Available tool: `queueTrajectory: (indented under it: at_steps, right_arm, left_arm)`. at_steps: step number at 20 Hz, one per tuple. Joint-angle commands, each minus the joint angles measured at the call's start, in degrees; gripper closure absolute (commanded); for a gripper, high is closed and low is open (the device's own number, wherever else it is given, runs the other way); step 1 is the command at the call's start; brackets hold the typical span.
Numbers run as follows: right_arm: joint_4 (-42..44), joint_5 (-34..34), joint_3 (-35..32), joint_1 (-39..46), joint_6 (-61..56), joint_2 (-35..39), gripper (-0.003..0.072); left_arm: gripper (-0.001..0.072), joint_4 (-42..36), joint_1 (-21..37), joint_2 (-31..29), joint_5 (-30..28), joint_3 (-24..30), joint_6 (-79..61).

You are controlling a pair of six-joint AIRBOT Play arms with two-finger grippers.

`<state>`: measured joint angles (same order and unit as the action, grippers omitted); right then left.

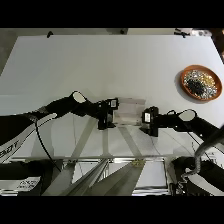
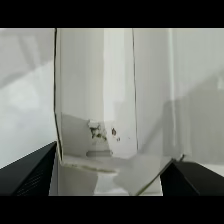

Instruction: Fold the box and place the chain.

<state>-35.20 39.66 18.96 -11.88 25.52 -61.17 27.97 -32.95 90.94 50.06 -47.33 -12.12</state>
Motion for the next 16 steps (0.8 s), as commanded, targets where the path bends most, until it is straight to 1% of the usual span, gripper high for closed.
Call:
queueTrajectory:
  at_steps: [1, 5, 6, 7, 8, 9, 10, 12, 13, 16]
  right_arm:
    - [-16.2, 0.0, 0.0, 0.0, -14.3, 6.0, -0.0026]
    - [-32.4, 0.3, 0.0, 0.0, -32.6, 15.8, -0.0018]
    - [-35.0, 0.4, 0.0, 0.0, -35.2, 18.7, -0.0017]
    - [-36.3, 0.4, 0.0, 0.0, -36.5, 21.6, -0.0014]
    - [-36.5, 0.4, 0.0, 0.0, -36.7, 24.8, 0.0003]
    - [-35.8, 0.4, 0.0, 0.0, -36.7, 27.8, 0.0080]
    - [-32.3, 0.5, 0.0, 0.0, -36.7, 30.6, 0.0236]
    - [-20.8, 0.3, 0.0, 0.0, -36.7, 33.9, 0.0675]
    - [-14.5, -0.1, 0.0, 0.0, -35.8, 34.0, 0.0672]
    - [-3.6, -3.0, 0.0, 0.0, -35.6, 30.2, 0.0672]
  left_arm:
    - [0.0371, 0.1, 0.0, 0.0, 0.1, 0.0, 0.0]
    - [0.0371, 0.1, 0.0, 0.0, 0.1, 0.0, 0.0]
    - [0.0371, 0.1, 0.0, 0.0, 0.1, 0.0, 0.0]
    - [0.0371, 0.1, 0.0, 0.0, 0.1, 0.0, 0.0]
    - [0.0371, 0.1, 0.0, 0.0, 0.1, 0.0, -0.1]
    - [0.0371, 0.1, 0.0, 0.0, 0.1, 0.0, 0.0]
    - [0.0371, 0.1, 0.0, 0.0, 0.1, 0.0, 0.0]
    - [0.0371, 0.1, 0.0, 0.0, 0.1, 0.0, 0.0]
    - [0.0371, 0.1, 0.0, 0.0, 0.1, 0.0, 0.0]
    - [0.0371, 0.1, 0.0, 0.0, 0.1, 0.0, 0.0]
